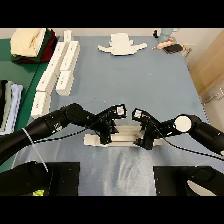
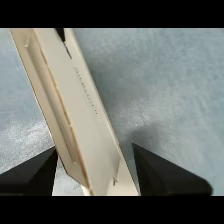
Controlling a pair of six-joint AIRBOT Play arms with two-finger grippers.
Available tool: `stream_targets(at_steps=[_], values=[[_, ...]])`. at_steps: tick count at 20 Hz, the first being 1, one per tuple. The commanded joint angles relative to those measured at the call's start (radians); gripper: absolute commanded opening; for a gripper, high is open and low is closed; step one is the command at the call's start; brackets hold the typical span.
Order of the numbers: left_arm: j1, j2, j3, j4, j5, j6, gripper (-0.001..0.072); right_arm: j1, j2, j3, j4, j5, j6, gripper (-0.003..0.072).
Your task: Fold the box.
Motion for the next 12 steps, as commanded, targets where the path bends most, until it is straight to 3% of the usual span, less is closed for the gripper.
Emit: stream_targets(at_steps=[1,7,9,12], values=[[0.0,0.0,0.0,0.0,0.002,0.0,0.0015,-0.038,-0.044,-0.012,0.114,0.013,-0.149,0.072],[0.0,0.0,0.0,0.0,0.002,0.0,0.0015,-0.039,-0.016,-0.015,0.022,0.035,-0.208,0.0718],[0.0,0.0,0.0,0.0,0.002,0.0,0.0016,-0.068,-0.033,-0.031,0.101,0.03,-0.299,0.0717],[0.0,0.0,0.0,0.0,0.002,0.0,0.0015,-0.172,-0.056,-0.083,0.357,0.09,-0.609,0.0718]])
